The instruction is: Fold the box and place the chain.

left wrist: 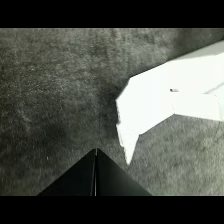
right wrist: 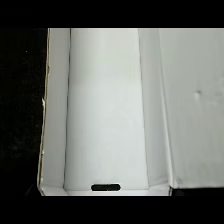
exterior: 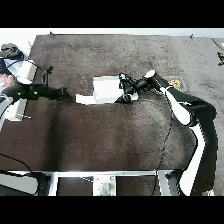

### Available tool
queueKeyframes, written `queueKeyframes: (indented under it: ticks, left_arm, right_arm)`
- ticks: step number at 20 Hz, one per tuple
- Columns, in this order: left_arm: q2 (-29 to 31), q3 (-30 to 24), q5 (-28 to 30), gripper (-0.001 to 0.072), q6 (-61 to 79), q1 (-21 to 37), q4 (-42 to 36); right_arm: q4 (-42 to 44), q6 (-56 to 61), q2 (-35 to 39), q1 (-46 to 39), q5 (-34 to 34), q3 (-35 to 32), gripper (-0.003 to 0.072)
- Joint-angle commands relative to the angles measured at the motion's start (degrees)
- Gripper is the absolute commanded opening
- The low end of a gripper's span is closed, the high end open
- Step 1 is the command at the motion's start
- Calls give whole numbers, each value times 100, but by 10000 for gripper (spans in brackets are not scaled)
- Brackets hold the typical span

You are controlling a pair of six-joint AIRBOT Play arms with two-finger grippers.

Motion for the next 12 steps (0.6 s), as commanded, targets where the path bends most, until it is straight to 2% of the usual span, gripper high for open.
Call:
queueKeyframes:
  ticks: [1,6,9,12]
  left_arm:
    - [-299,-63,55,9,284,7,-560]
    - [-531,-70,57,10,352,7,-761]
    - [-706,-70,-251,10,835,7,-1620]
    - [-815,-72,-302,10,940,-133,-1816]
  right_arm:
    - [2,2,-2,-2,2,4,433]
    - [0,2,-2,-2,2,4,433]
    - [0,0,-2,0,2,4,433]
    - [2,2,-2,0,2,4,433]
